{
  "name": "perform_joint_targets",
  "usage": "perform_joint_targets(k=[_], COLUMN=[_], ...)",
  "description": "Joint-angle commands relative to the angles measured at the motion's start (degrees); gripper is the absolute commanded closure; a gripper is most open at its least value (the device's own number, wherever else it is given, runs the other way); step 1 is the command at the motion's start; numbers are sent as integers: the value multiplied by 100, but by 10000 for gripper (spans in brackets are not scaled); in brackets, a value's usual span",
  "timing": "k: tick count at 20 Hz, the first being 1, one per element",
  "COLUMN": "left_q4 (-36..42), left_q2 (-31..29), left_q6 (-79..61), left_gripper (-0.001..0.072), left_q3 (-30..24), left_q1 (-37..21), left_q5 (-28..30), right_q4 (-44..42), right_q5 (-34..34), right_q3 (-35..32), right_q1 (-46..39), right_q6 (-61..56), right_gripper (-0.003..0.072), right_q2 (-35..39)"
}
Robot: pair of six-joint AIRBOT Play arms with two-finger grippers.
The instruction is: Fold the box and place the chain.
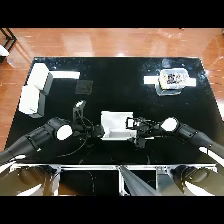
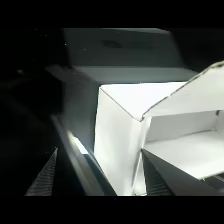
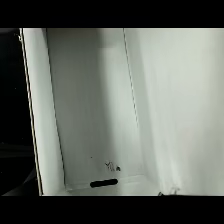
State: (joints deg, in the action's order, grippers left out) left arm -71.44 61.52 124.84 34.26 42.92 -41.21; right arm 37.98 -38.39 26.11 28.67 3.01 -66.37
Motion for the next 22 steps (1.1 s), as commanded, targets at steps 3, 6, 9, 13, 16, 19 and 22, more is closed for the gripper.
perform_joint_targets(k=[3, 6, 9, 13, 16, 19, 22], left_q4=[-1147, -1150, -1180, -1211, -1213, -1211, -1209], left_q2=[531, 809, 1054, 1255, 1469, 1650, 1864], left_q6=[949, 1187, 1213, 1228, 1228, 1226, 1215], left_gripper=[100, 178, 179, 236, 245, 264, 264], left_q3=[743, 1008, 1187, 1388, 1650, 1862, 2013], left_q1=[518, 662, 732, 739, 741, 741, 741], left_q5=[-750, -807, -1204, -1314, -1316, -1364, -1628], right_q4=[0, 0, 0, 9, 9, 9, 9], right_q5=[7, 7, 7, 9, 7, 7, 7], right_q3=[2, 2, 2, 2, 2, 2, 2], right_q1=[7, 7, 7, 7, 7, 7, 7], right_q6=[-2, -2, -2, 0, -2, -2, -2], right_gripper=[448, 448, 449, 449, 449, 449, 449], right_q2=[0, 0, 0, 0, 0, 0, 0])
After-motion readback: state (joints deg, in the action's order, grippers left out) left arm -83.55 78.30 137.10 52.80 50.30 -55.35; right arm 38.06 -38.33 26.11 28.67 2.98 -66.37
